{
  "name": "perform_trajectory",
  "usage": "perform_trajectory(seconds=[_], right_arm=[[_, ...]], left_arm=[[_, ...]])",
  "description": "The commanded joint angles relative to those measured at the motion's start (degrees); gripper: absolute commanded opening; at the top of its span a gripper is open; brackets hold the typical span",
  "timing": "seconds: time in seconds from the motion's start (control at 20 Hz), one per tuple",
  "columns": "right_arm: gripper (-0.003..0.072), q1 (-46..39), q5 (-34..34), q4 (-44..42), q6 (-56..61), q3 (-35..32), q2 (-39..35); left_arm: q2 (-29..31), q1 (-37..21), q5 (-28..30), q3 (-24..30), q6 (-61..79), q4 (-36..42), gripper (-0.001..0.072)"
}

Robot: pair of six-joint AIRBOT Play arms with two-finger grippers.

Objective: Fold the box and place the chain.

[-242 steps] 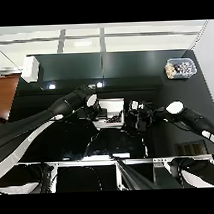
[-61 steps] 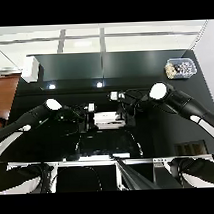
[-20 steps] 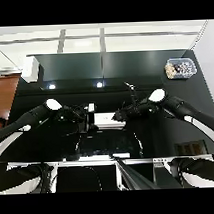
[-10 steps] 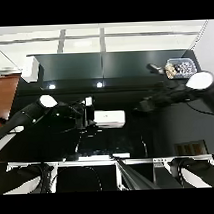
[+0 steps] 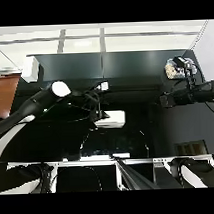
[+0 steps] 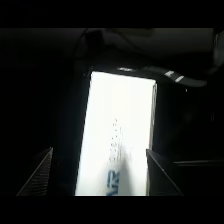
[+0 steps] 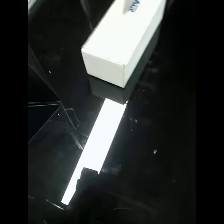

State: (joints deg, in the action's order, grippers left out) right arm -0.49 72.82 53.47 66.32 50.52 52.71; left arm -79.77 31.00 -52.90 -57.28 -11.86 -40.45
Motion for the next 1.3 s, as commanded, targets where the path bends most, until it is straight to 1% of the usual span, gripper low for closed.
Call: perform_trajectory(seconds=[0.0,0.2,0.3,0.6,0.7,0.8,0.9,1.05,1.15,1.2,1.25], right_arm=[[0.0019,-0.3,-0.9,0.3,0.3,0.0,-0.3],[0.0019,-0.3,-1.1,0.4,0.3,0.0,-0.3],[0.0019,-0.3,-1.1,0.4,0.3,0.0,-0.3],[0.0019,-0.3,-1.1,0.4,0.3,0.0,-0.3],[0.0019,-0.3,-1.1,0.4,0.3,0.0,-0.3],[0.0019,-0.3,-1.1,0.6,0.3,0.0,-0.3],[0.0019,-0.3,-1.2,0.6,0.3,0.0,-0.3],[0.0019,-0.3,-1.2,0.6,0.3,0.0,-0.3],[0.0019,-0.3,-1.2,0.6,0.3,0.0,-0.3],[0.0020,-0.3,-1.2,0.6,0.3,0.0,-0.3],[0.0020,-0.3,-1.3,0.6,0.3,0.0,-0.3]], left_arm=[[-5.8,2.0,-1.6,-3.4,-4.0,0.9,0.0716],[-6.5,2.4,-4.6,-3.4,-4.0,-0.1,0.0715],[-6.5,2.6,-6.2,-3.4,-4.0,-2.1,0.0715],[-6.4,4.1,-7.1,-4.9,-4.4,-8.2,0.0714],[-6.4,5.2,-7.4,-6.2,-9.4,-11.6,0.0714],[-6.4,6.8,-7.5,-7.3,-14.9,-17.3,0.0713],[-6.4,8.5,-7.2,-7.6,-18.0,-21.0,0.0712],[-7.6,11.1,-6.6,-7.6,-26.4,-26.8,0.0709],[-8.3,12.0,-5.8,-7.6,-32.3,-30.6,0.0673],[-8.4,12.3,-5.7,-7.7,-36.1,-32.9,0.0672],[-8.4,12.3,-6.3,-7.9,-39.0,-34.1,0.0542]])
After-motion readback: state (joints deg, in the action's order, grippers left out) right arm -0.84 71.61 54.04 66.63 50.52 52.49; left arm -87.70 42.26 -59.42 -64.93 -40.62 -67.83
